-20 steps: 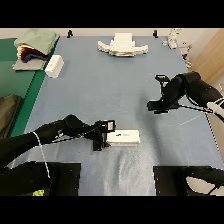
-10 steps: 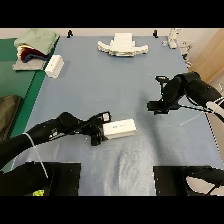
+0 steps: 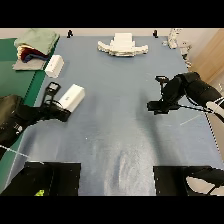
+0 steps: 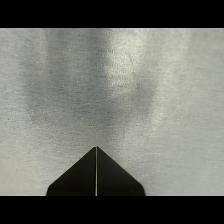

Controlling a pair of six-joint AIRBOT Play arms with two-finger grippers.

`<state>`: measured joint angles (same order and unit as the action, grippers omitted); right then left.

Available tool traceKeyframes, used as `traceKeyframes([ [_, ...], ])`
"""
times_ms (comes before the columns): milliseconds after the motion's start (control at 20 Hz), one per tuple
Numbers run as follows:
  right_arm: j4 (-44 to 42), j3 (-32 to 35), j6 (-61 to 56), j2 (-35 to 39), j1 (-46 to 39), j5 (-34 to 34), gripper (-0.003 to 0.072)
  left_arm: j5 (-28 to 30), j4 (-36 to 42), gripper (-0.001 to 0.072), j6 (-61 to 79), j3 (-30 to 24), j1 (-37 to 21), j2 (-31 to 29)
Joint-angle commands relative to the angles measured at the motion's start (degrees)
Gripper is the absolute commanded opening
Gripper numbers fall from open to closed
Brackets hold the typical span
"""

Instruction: Fold the box.

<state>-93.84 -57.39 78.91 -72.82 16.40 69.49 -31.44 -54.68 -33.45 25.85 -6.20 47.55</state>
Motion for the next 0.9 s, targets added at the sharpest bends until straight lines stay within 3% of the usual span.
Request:
traceKeyframes([
  [0,-0.02,-0.04,-0.02,-0.04,-0.02,0.0,0.0003,2.14,-3.89,0.044,-3.48,1.18,-11.56,1.9],
  [150,-0.02,-0.04,0.0,-0.04,-0.02,0.0,0.0003,2.99,-3.87,0.044,-3.78,6.36,-14.75,10.21],
  [350,-0.02,-0.04,0.0,-0.04,-0.02,0.0,0.0003,2.97,-3.87,0.044,-7.1,17.09,-16.7,23.54],
  [850,0.0,-0.04,0.0,-0.04,-0.02,0.0,0.0003,0.83,-3.02,0.044,-13.18,45.53,-14.49,48.19],
])
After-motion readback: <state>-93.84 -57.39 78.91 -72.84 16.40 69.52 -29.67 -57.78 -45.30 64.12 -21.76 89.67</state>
